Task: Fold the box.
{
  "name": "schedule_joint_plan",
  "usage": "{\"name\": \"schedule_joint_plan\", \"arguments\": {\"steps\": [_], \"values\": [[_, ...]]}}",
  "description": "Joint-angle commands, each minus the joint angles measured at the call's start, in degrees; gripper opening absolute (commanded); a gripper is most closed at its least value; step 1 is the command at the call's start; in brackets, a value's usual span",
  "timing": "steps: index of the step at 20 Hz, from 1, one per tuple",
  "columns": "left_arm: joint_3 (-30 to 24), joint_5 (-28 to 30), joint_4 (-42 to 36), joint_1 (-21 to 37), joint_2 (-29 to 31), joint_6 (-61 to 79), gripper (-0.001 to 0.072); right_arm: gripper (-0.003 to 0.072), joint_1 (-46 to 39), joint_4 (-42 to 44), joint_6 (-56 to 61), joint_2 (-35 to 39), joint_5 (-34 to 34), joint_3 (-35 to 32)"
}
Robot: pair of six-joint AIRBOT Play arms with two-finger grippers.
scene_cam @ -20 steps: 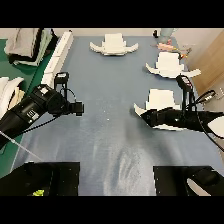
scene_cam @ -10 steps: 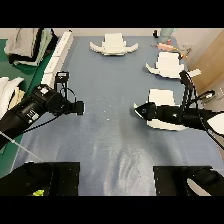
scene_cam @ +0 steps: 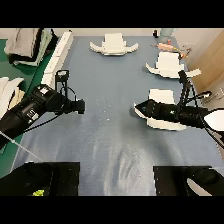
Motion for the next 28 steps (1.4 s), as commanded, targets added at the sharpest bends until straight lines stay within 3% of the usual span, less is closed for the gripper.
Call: {"name": "schedule_joint_plan", "arguments": {"steps": [1,3,5,7,12,18,22,27,28], "values": [[0.0,0.3,-0.7,0.0,0.0,-0.3,0.0688,0.0211,-4.5,-15.3,10.9,-1.8,0.6,1.6],[0.0,0.4,-2.3,0.0,0.0,-0.2,0.0689,0.0409,-14.9,-31.5,16.0,-4.5,12.5,6.3],[0.0,0.3,-3.0,0.0,0.0,-0.2,0.0689,0.0414,-26.9,-38.7,9.6,-9.5,24.6,11.0],[0.0,-0.1,-3.6,0.0,0.0,-0.2,0.0688,0.0414,-38.3,-40.1,0.8,-15.7,31.9,15.3],[0.0,-1.0,-4.1,0.0,0.0,-0.2,0.0689,0.0415,-55.7,-34.5,-11.9,-31.3,35.4,22.8],[0.0,-2.2,-5.3,0.0,0.0,-0.2,0.0689,0.0415,-58.8,-25.1,-22.0,-43.3,39.6,30.1],[0.0,-2.2,-8.9,0.0,0.0,0.3,0.0689,0.0414,-58.8,-24.6,-24.0,-49.3,41.2,30.4],[0.0,-3.2,-12.3,0.0,0.0,0.3,0.0689,0.0395,-58.8,-16.6,-30.6,-54.3,43.8,30.4],[0.0,-3.2,-12.8,0.0,0.0,0.3,0.0689,0.0287,-58.8,-14.3,-32.0,-54.9,44.0,30.4]]}}
